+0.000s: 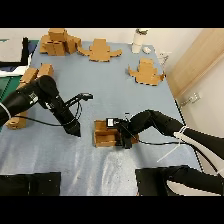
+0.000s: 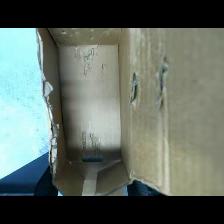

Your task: Fold the box.

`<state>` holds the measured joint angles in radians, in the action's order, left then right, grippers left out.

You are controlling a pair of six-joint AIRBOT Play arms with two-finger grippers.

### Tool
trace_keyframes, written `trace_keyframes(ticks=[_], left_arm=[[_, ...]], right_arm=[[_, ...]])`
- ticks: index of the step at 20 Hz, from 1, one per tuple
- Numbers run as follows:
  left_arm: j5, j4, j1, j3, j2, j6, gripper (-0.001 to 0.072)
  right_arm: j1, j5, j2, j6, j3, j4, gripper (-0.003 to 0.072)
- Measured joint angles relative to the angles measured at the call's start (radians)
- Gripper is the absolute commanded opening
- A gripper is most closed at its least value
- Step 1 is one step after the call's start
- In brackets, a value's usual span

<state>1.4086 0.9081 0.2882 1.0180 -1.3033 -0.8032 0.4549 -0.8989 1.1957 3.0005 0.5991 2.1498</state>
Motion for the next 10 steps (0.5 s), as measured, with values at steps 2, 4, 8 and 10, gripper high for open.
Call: trace_keyframes(ticks=[2,4,8,10], left_arm=[[-0.113,-0.039,-0.021,-0.089,0.030,0.160,0.0013],[-0.213,-0.104,-0.032,-0.191,0.072,0.370,0.0466],[-0.365,-0.243,-0.021,-0.385,0.131,0.776,0.0669],[-0.436,-0.320,0.011,-0.452,0.144,0.931,0.0699]], right_arm=[[0.000,0.000,0.000,0.000,0.000,0.000,0.0470],[0.000,0.000,0.000,0.000,0.000,0.000,0.0470],[0.000,0.000,0.000,0.000,0.000,0.000,0.0470],[0.000,0.000,0.000,0.000,0.000,0.000,0.0470]])
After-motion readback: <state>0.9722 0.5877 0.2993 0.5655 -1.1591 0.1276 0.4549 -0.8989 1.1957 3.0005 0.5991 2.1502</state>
